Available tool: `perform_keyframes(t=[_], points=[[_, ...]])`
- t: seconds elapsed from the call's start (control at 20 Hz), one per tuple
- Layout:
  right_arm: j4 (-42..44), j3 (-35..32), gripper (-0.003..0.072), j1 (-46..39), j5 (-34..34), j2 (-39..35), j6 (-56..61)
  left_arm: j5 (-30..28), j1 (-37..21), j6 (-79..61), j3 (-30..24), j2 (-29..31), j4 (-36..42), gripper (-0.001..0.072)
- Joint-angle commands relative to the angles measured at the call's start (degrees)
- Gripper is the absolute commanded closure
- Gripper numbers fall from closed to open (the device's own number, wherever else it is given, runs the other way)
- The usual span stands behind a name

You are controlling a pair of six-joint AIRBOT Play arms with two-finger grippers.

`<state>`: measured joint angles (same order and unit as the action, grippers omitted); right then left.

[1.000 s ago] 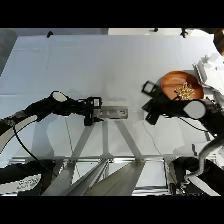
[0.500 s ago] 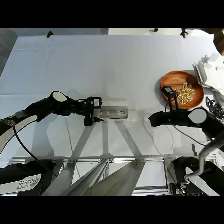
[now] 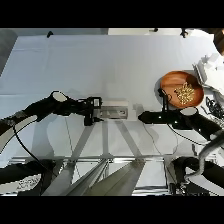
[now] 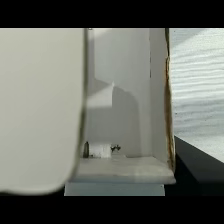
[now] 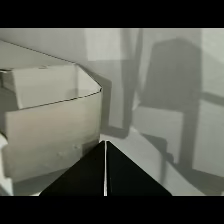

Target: Fold the box and place the chain.

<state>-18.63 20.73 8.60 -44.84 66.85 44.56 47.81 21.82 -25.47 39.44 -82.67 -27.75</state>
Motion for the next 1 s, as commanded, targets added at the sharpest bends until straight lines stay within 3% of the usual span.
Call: perform_keyframes(t=[0.0, 0.15, 0.2, 0.3, 0.4, 0.5, 0.95], points=[[7.7, 0.0, 0.0682, 0.0, -5.5, 0.9, -4.1, 0.0, 0.0, 0.0, 0.0, 0.0, 0.0, 0.0277], [11.5, 0.0, 0.0675, 0.0, -5.9, 0.9, -4.1, 0.0, 0.0, 0.0, 0.0, 0.0, 0.0, 0.0277], [12.4, 0.0, 0.0615, 0.0, -5.9, 0.9, -4.1, 0.0, 0.0, 0.0, 0.0, 0.0, 0.0, 0.0277], [13.2, 0.0, 0.037, 0.0, -5.9, 0.9, -4.1, 0.0, 0.0, 0.0, 0.0, 0.0, 0.0, 0.0277], [13.1, 0.0, 0.0359, 0.0, -5.9, 0.9, -4.1, 0.0, 0.0, 0.0, 0.0, 0.0, 0.0, 0.0277], [13.1, 0.0, 0.0266, 0.0, -5.4, 0.9, -4.1, 0.0, 0.0, 0.0, 0.0, 0.0, 0.0, 0.0277], [12.6, 3.7, 0.0267, 6.8, 0.2, 0.9, -1.7, 0.0, 0.0, 0.0, 0.0, 0.0, 0.0, 0.0277]])
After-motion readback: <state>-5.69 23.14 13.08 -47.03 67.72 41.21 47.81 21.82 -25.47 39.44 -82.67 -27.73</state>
